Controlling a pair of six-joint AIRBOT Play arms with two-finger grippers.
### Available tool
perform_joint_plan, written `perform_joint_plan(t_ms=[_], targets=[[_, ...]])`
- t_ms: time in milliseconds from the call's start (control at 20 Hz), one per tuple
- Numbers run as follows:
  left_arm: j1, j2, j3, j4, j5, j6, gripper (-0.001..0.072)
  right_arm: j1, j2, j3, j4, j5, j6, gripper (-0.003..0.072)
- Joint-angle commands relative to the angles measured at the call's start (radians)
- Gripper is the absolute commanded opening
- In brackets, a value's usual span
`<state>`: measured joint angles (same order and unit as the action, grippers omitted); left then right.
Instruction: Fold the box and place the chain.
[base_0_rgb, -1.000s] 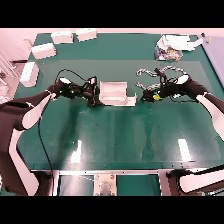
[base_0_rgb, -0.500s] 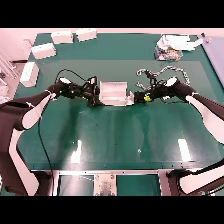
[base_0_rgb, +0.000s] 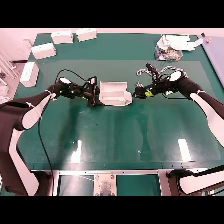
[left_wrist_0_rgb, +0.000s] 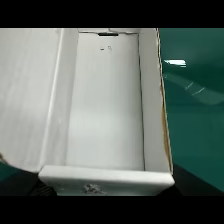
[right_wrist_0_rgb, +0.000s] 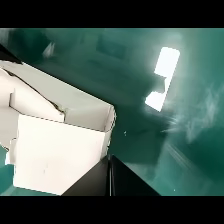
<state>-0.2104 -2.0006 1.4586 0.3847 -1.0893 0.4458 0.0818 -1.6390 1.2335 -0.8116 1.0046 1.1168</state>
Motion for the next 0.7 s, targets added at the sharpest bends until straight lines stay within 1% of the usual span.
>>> perform_joint_plan(t_ms=[0,50,100,300,350,550,600,650], targets=[[0.0,0.001,0.0,0.0,0.0,0.0,0.0353,0.001,0.005,0.004,0.008,0.013,0.002,0.0009],[0.0,0.001,0.0,0.0,0.0,0.0,0.0353,0.001,0.005,0.004,0.022,0.013,0.002,0.0067],[0.0,0.001,0.0,0.0,0.0,0.0,0.0353,0.002,0.005,0.004,0.04,0.013,0.0,0.0083],[0.0,0.001,0.0,0.0,0.0,0.0,0.0353,0.002,0.005,0.004,0.084,0.014,-0.027,0.0094],[0.0,0.001,0.0,0.0,0.0,0.0,0.0353,0.002,0.005,0.004,0.1,0.015,-0.029,0.013],[0.0,0.001,0.0,0.0,0.0,0.0,0.0353,0.002,0.005,0.004,0.105,0.018,-0.029,0.0138],[0.0,0.001,0.0,0.0,0.0,0.0,0.0353,0.002,0.005,0.004,0.105,0.018,-0.029,0.0154],[0.0,0.001,0.0,0.0,0.0,0.0,0.0353,0.003,0.004,0.004,0.105,0.018,-0.029,0.0154]])
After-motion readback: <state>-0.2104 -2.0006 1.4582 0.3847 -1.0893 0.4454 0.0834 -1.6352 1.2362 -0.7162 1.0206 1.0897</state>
